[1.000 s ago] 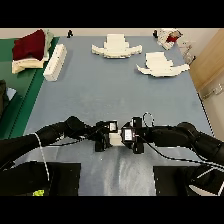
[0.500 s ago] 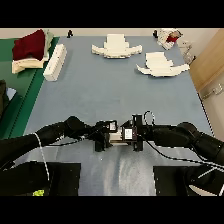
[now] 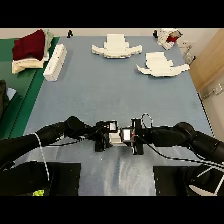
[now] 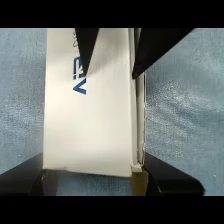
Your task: Fold the box.
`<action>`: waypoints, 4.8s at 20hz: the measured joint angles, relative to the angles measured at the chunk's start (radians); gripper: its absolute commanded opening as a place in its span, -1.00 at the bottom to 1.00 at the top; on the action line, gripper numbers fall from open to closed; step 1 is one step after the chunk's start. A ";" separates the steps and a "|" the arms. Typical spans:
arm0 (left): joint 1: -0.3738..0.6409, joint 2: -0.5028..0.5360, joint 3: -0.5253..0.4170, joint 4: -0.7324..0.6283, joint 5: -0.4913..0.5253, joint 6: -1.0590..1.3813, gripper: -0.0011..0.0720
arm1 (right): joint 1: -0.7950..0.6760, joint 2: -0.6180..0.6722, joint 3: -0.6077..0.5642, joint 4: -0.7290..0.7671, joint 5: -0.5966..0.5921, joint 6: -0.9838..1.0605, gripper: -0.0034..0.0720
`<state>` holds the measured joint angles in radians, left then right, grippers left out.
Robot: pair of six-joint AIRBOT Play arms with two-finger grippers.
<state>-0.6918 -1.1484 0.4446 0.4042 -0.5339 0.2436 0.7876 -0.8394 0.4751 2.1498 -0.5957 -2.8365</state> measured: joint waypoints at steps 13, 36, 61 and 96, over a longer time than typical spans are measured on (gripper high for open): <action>0.000 0.000 0.000 0.000 0.000 0.000 0.31 | 0.000 0.028 0.000 0.023 -0.038 0.002 0.41; 0.000 0.000 0.000 0.000 0.002 -0.001 0.31 | 0.060 0.153 -0.250 0.396 0.317 0.428 -0.90; 0.000 0.000 0.000 0.000 0.002 -0.001 0.31 | 0.067 0.104 -0.286 0.383 0.312 0.435 -0.90; 0.000 0.000 0.000 0.000 0.001 -0.001 0.31 | -0.548 -0.409 0.564 -0.327 -0.683 1.075 -0.90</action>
<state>-0.6918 -1.1484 0.4446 0.4038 -0.5327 0.2424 0.2394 -1.2488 1.0393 1.8233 -1.2789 -1.7611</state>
